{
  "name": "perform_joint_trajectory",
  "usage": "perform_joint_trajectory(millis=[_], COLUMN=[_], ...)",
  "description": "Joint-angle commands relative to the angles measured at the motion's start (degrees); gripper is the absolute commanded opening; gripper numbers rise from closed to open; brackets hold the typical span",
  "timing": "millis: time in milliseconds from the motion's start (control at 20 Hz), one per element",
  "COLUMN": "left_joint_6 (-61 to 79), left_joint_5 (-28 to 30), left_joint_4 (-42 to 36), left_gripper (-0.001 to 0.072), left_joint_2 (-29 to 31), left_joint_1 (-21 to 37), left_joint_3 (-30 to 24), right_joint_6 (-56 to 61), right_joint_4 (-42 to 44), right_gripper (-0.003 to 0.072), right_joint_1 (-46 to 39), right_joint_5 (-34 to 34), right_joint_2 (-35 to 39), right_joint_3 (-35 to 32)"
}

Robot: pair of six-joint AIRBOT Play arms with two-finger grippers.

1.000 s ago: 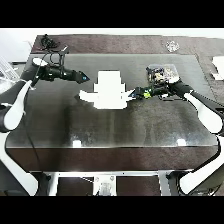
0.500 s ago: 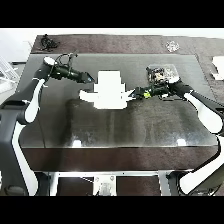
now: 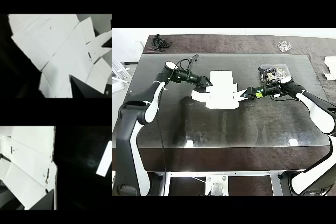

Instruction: Fold the box and place the chain.

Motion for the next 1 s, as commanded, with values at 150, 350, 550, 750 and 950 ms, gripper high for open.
perform_joint_trajectory(millis=[150, 350, 550, 750, 950], left_joint_6=[1.57, 2.38, 3.17, 3.26, 4.59], left_joint_5=[0.87, 0.37, -1.07, -1.99, -0.81], left_joint_4=[-0.98, -0.61, -0.63, -1.31, -3.96], left_gripper=[0.0564, 0.046, 0.0369, 0.0288, 0.0195], left_joint_2=[-0.61, -0.68, -0.79, -2.27, -2.64], left_joint_1=[-2.01, -1.99, -1.99, -1.99, -1.97], left_joint_3=[0.11, 0.11, 0.07, 0.07, 0.07], right_joint_6=[0.02, 0.0, 0.0, 0.0, -0.02], right_joint_4=[0.02, 0.0, -0.02, -0.02, -0.02], right_gripper=[0.0005, 0.0005, 0.0005, 0.0005, 0.0005], right_joint_1=[-0.04, -0.04, -0.04, -0.04, -0.04], right_joint_5=[0.04, 0.02, -0.02, -0.02, -0.04], right_joint_2=[-0.02, -0.02, -0.02, -0.02, -0.02], right_joint_3=[0.07, 0.07, 0.07, 0.04, 0.04])
